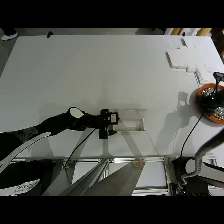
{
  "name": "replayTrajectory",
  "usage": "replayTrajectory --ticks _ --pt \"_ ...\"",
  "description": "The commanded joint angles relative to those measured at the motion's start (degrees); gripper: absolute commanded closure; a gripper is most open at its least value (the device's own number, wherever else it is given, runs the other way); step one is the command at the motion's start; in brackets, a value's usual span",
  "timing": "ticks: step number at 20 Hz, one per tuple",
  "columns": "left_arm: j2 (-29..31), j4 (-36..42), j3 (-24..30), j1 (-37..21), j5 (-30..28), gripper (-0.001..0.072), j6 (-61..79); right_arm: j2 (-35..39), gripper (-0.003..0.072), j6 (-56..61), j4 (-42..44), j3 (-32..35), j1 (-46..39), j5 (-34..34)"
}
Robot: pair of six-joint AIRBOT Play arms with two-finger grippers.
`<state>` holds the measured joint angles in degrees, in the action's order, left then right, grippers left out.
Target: Fold the box and place the chain.
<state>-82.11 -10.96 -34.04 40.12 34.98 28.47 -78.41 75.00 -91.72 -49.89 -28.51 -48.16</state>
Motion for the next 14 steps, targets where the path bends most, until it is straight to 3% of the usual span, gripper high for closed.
replayTrajectory --ticks 1,7,14 --pt "0.04 -0.02 0.0 -0.02 -0.02 0.0505 0.0 -0.63 0.0657 0.17 0.07 -0.02 0.0 -1.25" --pt "0.04 -0.02 0.0 -0.02 -0.02 0.0505 0.0 6.75 0.0669 0.15 2.6 -0.02 0.0 -2.43" --pt "0.04 -0.02 -0.02 -0.02 -0.02 0.0505 0.0 24.63 0.0669 -6.49 28.13 -0.02 0.17 -13.35"
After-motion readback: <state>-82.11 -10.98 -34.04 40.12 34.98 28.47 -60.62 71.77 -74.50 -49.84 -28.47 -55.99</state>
